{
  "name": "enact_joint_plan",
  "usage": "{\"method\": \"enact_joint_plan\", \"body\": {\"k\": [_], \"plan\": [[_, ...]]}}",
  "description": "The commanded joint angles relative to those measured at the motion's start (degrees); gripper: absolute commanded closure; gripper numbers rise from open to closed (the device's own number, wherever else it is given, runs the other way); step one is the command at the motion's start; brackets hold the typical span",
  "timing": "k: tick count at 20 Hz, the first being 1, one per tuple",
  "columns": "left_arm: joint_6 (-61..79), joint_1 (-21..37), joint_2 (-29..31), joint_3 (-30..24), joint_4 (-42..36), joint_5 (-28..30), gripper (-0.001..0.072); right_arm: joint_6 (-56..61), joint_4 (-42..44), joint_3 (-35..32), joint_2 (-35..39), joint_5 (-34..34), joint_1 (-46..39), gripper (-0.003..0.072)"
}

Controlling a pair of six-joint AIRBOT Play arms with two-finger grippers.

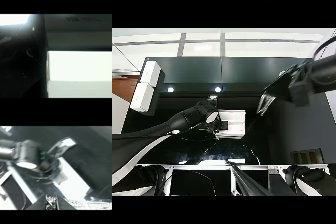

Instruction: Fold the box and place the chain.

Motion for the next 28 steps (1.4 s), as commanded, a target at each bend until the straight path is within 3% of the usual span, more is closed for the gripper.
{"method": "enact_joint_plan", "body": {"k": [1, 7, 17, 24, 28], "plan": [[0.0, 0.0, 0.0, 0.0, 0.0, 0.0, 0.0677, -0.4, 1.9, -4.7, -0.1, -3.3, 4.2, 0.0647], [0.0, 0.0, 0.0, 0.0, 0.0, 0.0, 0.0677, -0.9, 2.9, -14.1, -0.1, -10.1, 5.3, 0.0648], [0.0, 0.0, 0.0, 0.0, 0.0, -0.1, 0.0677, -2.5, 8.9, -21.2, -3.4, -16.5, 5.3, 0.0646], [0.0, 0.0, 0.0, 0.0, 0.0, 0.0, 0.0677, -3.8, 9.6, -33.4, -4.0, -24.9, 5.7, 0.0646], [0.0, 0.0, 0.0, 0.0, 0.0, 0.0, 0.0677, -3.8, 9.1, -34.6, -4.0, -27.6, 5.7, 0.0646]]}}
